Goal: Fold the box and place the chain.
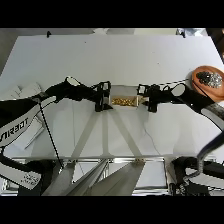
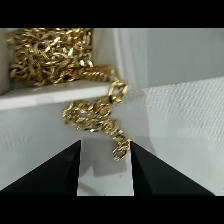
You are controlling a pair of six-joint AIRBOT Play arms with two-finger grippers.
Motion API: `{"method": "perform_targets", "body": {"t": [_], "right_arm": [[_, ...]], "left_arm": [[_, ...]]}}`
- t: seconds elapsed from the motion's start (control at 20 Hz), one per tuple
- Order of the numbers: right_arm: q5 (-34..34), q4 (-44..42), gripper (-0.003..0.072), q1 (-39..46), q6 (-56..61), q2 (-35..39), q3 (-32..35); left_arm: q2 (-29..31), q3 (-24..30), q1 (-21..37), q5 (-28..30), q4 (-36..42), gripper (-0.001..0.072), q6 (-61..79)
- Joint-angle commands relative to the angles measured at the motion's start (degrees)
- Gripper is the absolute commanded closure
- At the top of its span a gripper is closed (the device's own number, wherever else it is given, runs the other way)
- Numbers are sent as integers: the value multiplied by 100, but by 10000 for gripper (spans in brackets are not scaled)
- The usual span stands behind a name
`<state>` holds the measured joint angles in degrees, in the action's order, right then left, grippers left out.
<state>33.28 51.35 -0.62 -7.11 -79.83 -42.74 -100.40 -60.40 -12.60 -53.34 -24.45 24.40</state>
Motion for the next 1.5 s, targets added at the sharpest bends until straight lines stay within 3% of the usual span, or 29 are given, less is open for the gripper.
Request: {"method": "perform_targets", "body": {"t": [0.0, 0.05, 0.1, 0.2, 0.4, 0.65, 0.9, 1.05, 1.2, 1.35, 1.45], "right_arm": [[-625, -678, 439, -50, -90, -249, 0], [-566, -706, 515, -50, -46, -295, 0], [-481, -699, 524, -50, 66, -348, 0], [-385, -632, 675, -50, 599, -404, 0], [-380, -625, 676, -50, 890, -227, 0], [-247, -632, 677, -50, 1596, 835, 0], [1410, -1036, 677, -103, 1716, 1757, 0], [1403, -1545, 677, -411, 1725, 1838, -13], [1128, -1469, 678, -752, 2122, 1840, -13], [190, -649, 678, -774, 3178, 1840, -13], [-35, 70, 679, -774, 3792, 1853, -13]], "left_arm": [[0, -2, 0, 0, -2, 692, 0], [0, -2, 0, 0, -2, 692, 0], [2, -2, 0, 0, -2, 692, 0], [2, -2, 0, 0, -2, 692, 0], [0, -2, 0, 0, -2, 692, 0], [0, -2, 0, 0, -2, 692, 0], [0, -2, 0, 0, -2, 692, 0], [0, -2, 0, 0, -2, 692, 0], [0, -2, 0, 0, -2, 692, 0], [0, -2, 0, 0, -2, 692, 0], [0, -2, 0, 0, -2, 692, 0]]}}
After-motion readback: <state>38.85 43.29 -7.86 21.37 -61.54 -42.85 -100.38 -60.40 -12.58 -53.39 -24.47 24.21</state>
